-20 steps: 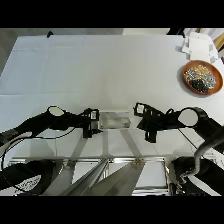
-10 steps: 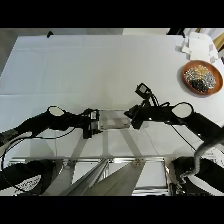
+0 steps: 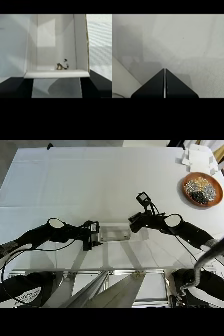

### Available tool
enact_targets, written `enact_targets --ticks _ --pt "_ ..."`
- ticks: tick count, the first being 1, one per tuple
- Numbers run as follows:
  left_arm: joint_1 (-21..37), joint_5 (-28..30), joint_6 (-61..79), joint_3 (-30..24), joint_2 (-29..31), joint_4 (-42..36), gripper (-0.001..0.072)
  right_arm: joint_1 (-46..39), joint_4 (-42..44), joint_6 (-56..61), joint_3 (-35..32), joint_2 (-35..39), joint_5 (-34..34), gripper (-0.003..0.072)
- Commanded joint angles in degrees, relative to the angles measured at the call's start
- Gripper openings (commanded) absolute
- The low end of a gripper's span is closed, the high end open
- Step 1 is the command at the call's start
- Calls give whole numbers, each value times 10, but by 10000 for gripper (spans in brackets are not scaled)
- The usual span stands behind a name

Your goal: Fold the box and place the chain.

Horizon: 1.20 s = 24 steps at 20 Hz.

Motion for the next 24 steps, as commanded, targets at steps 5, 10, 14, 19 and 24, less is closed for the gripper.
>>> enact_targets --ticks 5,10,14,19,24 --pt "0 0 0 0 0 0 255 0 -194 90 44 74 85 15" --pt "0 0 0 0 0 0 255 4 -332 162 66 189 219 12" --pt "0 0 0 0 0 0 255 75 -185 99 66 184 246 12" --pt "0 0 0 0 0 0 255 129 -118 57 123 43 133 13" --pt "0 0 0 0 0 0 255 121 -147 68 214 -37 145 14"
